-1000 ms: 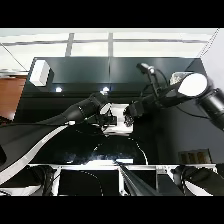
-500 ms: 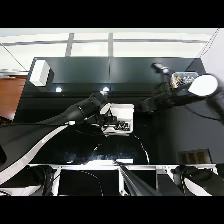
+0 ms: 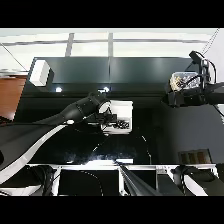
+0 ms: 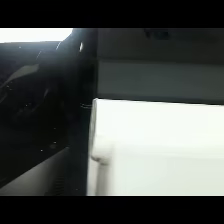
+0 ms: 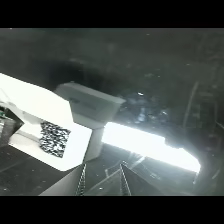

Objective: Fold the box and place the chain.

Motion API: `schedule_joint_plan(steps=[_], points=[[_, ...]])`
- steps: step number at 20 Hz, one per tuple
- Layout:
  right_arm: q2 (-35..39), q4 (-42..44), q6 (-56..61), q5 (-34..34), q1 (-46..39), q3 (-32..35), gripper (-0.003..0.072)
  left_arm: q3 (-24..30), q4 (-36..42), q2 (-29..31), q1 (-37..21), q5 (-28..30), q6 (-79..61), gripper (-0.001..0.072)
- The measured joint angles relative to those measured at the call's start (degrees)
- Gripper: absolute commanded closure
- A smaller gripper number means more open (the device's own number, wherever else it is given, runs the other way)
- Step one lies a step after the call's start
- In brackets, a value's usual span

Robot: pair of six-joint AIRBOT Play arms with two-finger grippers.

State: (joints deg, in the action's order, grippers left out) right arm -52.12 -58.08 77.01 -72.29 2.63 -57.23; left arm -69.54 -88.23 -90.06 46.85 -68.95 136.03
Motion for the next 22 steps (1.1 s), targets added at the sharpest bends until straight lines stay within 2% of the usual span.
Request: schedule_joint_plan(steps=[5,8,10,12,14,18,19,20,22], points=[[0.4,-0.5,-0.3,-0.1,-0.7,0.0,0.042,-3.3,-0.1,4.0,-0.4,-1.3,-8.5,0.0237],[0.4,-0.8,-0.3,0.0,-0.8,0.0,0.042,-3.6,1.0,8.9,-2.7,-6.2,-19.6,0.0237],[0.4,-1.3,-0.3,0.2,-0.8,0.0,0.042,-1.7,2.2,13.4,-6.3,-8.7,-27.3,0.0237],[0.5,-1.7,-0.3,0.5,-0.8,0.0,0.042,2.2,4.1,18.2,-11.8,-8.3,-34.9,0.0237],[0.5,-1.9,-0.3,0.8,-0.8,0.0,0.042,8.7,11.8,23.2,-20.1,-4.3,-45.9,0.0237],[0.5,-2.1,-0.1,1.7,-0.8,0.0,0.042,24.9,43.9,27.8,-36.1,3.5,-83.6,0.0218],[0.5,-2.1,-0.1,1.9,-0.8,0.0,0.042,28.0,49.5,27.8,-38.1,4.5,-93.4,0.0023],[0.5,-2.1,-0.1,2.0,-0.8,0.0,0.042,30.2,53.5,27.5,-39.4,5.2,-103.0,-0.001],[0.5,-2.2,-0.1,2.3,-0.8,0.0,0.042,33.2,57.1,26.1,-40.3,6.2,-120.7,-0.0011]])
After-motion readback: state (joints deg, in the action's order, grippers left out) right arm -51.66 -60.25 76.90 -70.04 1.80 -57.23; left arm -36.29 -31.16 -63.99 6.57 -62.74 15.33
